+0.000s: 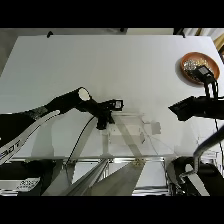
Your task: Fold the box and place the chain.
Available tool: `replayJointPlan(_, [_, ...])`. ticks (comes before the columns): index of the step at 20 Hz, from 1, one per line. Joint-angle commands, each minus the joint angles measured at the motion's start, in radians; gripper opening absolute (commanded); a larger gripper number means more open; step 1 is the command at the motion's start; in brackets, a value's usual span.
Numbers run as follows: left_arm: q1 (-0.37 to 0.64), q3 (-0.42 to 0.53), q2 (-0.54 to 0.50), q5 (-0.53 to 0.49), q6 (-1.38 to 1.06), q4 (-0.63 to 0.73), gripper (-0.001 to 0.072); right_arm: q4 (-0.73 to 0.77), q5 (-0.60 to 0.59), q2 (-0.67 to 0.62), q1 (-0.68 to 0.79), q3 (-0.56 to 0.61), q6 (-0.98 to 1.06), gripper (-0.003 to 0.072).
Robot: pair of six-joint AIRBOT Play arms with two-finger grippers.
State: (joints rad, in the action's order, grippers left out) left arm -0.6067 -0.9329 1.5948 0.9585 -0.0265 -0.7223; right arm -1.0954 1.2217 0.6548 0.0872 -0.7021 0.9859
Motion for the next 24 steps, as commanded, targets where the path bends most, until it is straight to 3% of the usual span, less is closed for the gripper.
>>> replayJointPlan(1, [0.000, 0.000, 0.001, -0.004, 0.000, -0.004, 0.0007, 0.000, 0.000, 0.000, -0.001, 0.000, 0.000, 0.0299])
replayJointPlan(24, [0.000, 0.000, -0.002, 0.003, 0.001, -0.011, 0.0011, 0.001, 0.000, 0.000, -0.001, 0.000, -0.018, 0.0299])
